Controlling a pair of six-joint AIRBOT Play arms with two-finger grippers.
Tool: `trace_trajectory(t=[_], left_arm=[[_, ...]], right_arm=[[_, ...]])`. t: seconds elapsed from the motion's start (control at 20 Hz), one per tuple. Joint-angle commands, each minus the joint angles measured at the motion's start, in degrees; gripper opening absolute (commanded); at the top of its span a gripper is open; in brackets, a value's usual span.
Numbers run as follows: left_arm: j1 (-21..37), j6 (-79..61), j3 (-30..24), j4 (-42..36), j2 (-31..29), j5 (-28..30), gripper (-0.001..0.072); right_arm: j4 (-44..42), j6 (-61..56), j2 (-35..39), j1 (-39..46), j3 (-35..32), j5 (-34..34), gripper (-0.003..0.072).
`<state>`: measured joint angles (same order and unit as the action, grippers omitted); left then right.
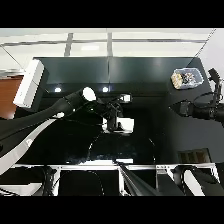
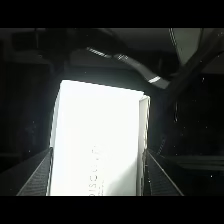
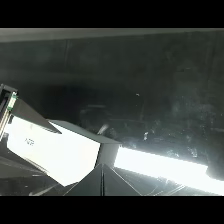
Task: Fold the box and place the chain.
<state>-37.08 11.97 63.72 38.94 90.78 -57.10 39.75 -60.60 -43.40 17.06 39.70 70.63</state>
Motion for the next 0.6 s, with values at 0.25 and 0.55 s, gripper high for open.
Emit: trace_trajectory(t=[0.25,0.55], left_arm=[[-0.09,-1.53,0.04,0.07,0.0,-0.26,0.0712],[-0.09,-4.7,0.04,0.07,0.0,0.04,0.0712]], right_arm=[[-0.02,-0.02,0.04,0.02,-0.02,0.02,0.0014],[0.0,-0.02,0.04,0.02,-0.02,0.0,0.0014]])
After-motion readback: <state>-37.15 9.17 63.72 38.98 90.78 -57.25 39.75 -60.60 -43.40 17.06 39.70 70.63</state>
